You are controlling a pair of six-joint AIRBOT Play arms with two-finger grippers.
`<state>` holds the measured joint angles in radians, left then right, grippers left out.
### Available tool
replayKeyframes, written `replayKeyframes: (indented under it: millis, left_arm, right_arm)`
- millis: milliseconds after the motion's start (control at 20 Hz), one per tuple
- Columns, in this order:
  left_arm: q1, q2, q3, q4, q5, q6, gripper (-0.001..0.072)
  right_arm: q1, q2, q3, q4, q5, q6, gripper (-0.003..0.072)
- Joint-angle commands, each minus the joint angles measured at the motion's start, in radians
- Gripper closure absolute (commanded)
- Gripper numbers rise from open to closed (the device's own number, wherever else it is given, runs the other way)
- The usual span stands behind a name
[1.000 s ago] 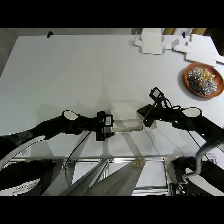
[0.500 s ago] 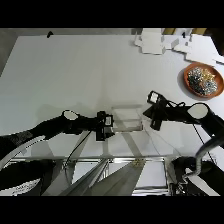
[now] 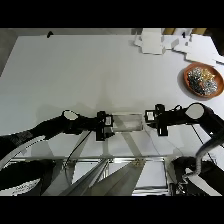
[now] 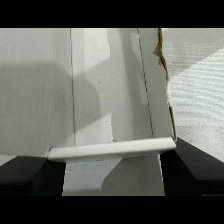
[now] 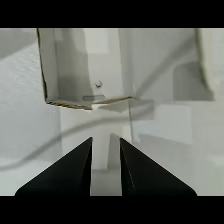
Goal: Fold the box and place the chain.
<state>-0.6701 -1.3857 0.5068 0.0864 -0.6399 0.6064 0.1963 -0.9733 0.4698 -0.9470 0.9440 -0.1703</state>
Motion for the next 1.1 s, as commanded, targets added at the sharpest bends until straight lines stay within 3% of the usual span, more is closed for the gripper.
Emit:
replayKeyframes:
  millis: [0, 200, 350, 650, 700, 800, 1050]
  left_arm:
    - [0.001, -0.001, 0.0, 0.0, 0.0, -0.001, 0.0434]
    - [0.001, -0.001, 0.0, 0.0, 0.0, -0.001, 0.0434]
    - [0.001, -0.001, 0.0, 0.0, 0.0, -0.001, 0.0434]
    - [0.001, -0.001, 0.0, 0.0, 0.0, -0.001, 0.0434]
    - [0.001, -0.001, 0.0, 0.0, 0.0, -0.001, 0.0434]
    - [0.001, -0.001, 0.0, 0.0, 0.0, -0.001, 0.0434]
    - [0.001, -0.001, 0.0, 0.0, 0.0, -0.001, 0.0434]
  right_arm:
    - [0.0, -0.063, -0.002, 0.072, 0.019, -0.088, 0.0527]
    - [0.0, -0.095, -0.003, 0.167, 0.029, -0.126, 0.0539]
    - [0.0, -0.112, -0.003, 0.208, 0.032, -0.15, 0.0634]
    - [0.035, -0.126, -0.029, 0.279, 0.007, -0.179, 0.0623]
    - [0.044, -0.126, -0.041, 0.286, -0.01, -0.179, 0.0597]
    - [0.059, -0.126, -0.069, 0.314, -0.05, -0.179, 0.0384]
    - [0.06, -0.126, -0.082, 0.346, -0.062, -0.177, 0.0366]
